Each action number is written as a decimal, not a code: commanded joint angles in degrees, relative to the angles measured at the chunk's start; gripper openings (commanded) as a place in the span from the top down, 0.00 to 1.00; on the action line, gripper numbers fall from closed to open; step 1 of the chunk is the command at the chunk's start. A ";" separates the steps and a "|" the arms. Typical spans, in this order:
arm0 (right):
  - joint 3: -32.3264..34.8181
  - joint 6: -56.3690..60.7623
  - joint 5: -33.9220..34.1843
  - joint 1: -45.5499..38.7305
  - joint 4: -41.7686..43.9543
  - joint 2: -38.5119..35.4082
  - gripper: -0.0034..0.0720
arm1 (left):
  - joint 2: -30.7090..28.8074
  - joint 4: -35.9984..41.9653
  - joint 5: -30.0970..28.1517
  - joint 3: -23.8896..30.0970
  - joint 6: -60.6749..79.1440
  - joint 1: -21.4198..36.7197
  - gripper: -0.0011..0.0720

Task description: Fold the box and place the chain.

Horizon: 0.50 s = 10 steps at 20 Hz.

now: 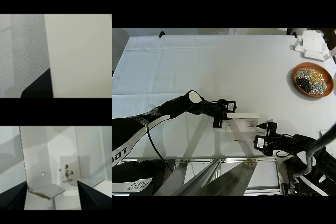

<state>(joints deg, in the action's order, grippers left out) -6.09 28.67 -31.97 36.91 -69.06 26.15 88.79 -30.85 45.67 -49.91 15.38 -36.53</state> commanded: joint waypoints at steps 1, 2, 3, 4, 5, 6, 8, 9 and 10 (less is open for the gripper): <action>-2.32 0.02 -0.09 -1.81 0.59 0.24 0.09 | 0.04 -0.02 -0.02 0.02 0.00 0.02 0.97; -2.89 0.02 -0.52 -3.32 0.81 0.24 0.09 | 0.04 -0.02 0.02 0.02 0.00 0.00 0.97; -3.06 0.02 -0.85 -4.96 1.44 0.24 0.09 | 0.04 -0.02 -0.02 0.02 0.00 0.00 0.97; -3.06 0.02 -1.77 -6.91 2.45 0.24 0.09 | 0.04 -0.02 0.00 0.02 0.00 0.00 0.97; -3.06 0.02 -2.86 -8.66 3.65 0.24 0.09 | 0.04 0.00 0.00 0.02 0.00 0.00 0.97; -3.06 0.00 -3.63 -9.92 4.22 0.24 0.09 | 0.04 0.00 0.00 0.02 0.00 0.00 0.97; -3.06 -0.17 -3.72 -11.32 5.99 0.31 0.08 | 0.04 -0.02 0.00 0.02 0.00 0.00 0.97; -3.06 -0.68 -3.41 -11.63 7.37 0.31 0.07 | 0.04 0.00 0.00 0.02 0.00 0.02 0.97; -3.06 -1.49 -3.30 -11.67 8.48 0.35 0.05 | 0.04 -0.02 0.00 0.02 0.00 0.00 0.97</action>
